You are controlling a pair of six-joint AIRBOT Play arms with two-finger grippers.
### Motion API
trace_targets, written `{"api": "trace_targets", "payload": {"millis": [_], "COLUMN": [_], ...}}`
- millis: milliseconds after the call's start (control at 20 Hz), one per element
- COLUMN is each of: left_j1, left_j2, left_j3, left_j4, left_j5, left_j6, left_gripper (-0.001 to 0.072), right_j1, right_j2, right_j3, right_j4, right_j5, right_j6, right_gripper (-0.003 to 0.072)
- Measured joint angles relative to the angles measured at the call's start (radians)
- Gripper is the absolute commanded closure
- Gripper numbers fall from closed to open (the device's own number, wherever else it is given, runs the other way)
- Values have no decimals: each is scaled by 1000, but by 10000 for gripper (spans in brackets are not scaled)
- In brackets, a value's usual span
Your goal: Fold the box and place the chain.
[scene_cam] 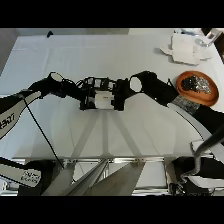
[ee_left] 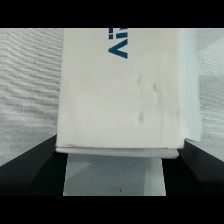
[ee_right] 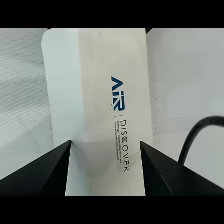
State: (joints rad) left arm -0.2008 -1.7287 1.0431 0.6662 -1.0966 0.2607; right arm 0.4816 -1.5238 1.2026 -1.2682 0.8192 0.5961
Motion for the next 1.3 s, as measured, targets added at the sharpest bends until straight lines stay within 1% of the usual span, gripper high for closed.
{"api": "trace_targets", "payload": {"millis": [250, 350, 450, 850, 900, 950, 1200, 1300], "left_j1": [0, 0, 0, 0, 0, 0, 0, 0], "left_j2": [0, 0, 0, 0, 0, 0, 0, 0], "left_j3": [0, 0, 0, 0, 0, 0, 0, 0], "left_j4": [-3, -3, 1, 1, 0, 0, 0, 1], "left_j5": [1, 2, 2, 1, 1, 1, 1, 1], "left_j6": [-5, -3, 5, 1, 1, 1, 2, 2], "left_gripper": [314, 314, 314, 314, 314, 314, 314, 314], "right_j1": [2, 2, 2, 3, 5, 7, 24, 32], "right_j2": [29, 45, 56, 45, 39, 34, 14, 11], "right_j3": [-29, -32, -34, -36, -36, -36, -36, -36], "right_j4": [-31, -37, -43, -45, -45, -45, -42, -38], "right_j5": [-86, -108, -130, -130, -129, -130, -127, -123], "right_j6": [-3, -3, -3, -2, 1, 2, 6, 8], "right_gripper": [209, 230, 230, 230, 249, 294, 289, 272]}}
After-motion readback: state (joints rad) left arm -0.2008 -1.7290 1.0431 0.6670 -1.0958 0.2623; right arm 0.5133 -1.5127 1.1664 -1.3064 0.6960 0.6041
